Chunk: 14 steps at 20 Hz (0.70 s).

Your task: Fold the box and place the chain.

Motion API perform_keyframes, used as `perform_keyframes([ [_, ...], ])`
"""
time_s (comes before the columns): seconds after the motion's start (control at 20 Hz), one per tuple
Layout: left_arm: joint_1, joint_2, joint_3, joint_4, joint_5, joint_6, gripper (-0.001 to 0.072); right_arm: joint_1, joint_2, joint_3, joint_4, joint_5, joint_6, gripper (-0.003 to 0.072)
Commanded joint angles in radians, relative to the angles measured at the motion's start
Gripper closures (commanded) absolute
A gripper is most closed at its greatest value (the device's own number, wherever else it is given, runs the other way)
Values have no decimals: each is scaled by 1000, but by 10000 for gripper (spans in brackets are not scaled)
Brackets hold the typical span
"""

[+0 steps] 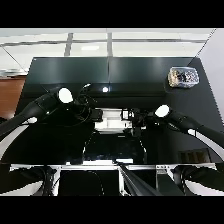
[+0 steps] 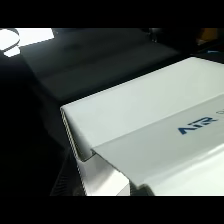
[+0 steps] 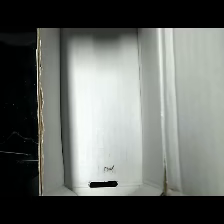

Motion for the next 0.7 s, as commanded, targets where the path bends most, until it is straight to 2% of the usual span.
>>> perform_keyframes([
  [0.0, -6, 1, 3, 32, 4, -49, 301, 0, 0, 0, 0, 0, 0, 488],
  [0.35, -83, 1, 3, 76, 12, -108, 301, 0, 0, 0, 0, 0, 0, 488],
  [0.65, -146, 0, 3, 306, 14, -320, 312, 0, 0, 0, 0, 0, 0, 488],
])
